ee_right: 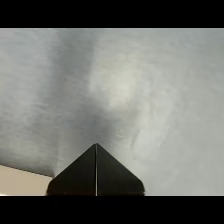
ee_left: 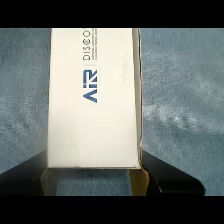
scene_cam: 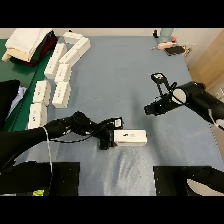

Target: Fold the box.

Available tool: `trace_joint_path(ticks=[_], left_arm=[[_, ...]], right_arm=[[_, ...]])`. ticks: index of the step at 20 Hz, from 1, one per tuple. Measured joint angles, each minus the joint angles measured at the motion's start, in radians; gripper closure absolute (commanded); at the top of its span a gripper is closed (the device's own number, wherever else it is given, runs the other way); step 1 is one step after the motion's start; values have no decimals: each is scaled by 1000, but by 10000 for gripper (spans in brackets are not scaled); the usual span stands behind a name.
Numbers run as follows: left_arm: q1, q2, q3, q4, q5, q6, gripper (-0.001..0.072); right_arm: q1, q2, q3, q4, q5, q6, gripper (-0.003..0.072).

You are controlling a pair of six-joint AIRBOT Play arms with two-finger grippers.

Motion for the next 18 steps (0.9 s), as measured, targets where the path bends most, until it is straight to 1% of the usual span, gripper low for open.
trace_joint_path(ticks=[1,4,8,12,15,18], left_arm=[[0,0,0,0,0,0,181],[0,0,0,0,1,-2,181],[2,6,5,0,1,-21,181],[3,51,9,28,16,-94,181],[30,111,9,146,14,-270,181],[103,179,9,311,-28,-518,181]], right_arm=[[-3,-26,20,-5,40,40,682],[-6,-67,53,-12,97,115,681],[-10,-86,68,-18,124,156,681],[-10,-91,71,-18,135,168,682],[-10,-92,72,-19,140,173,681],[-10,-92,72,-27,141,174,682]])
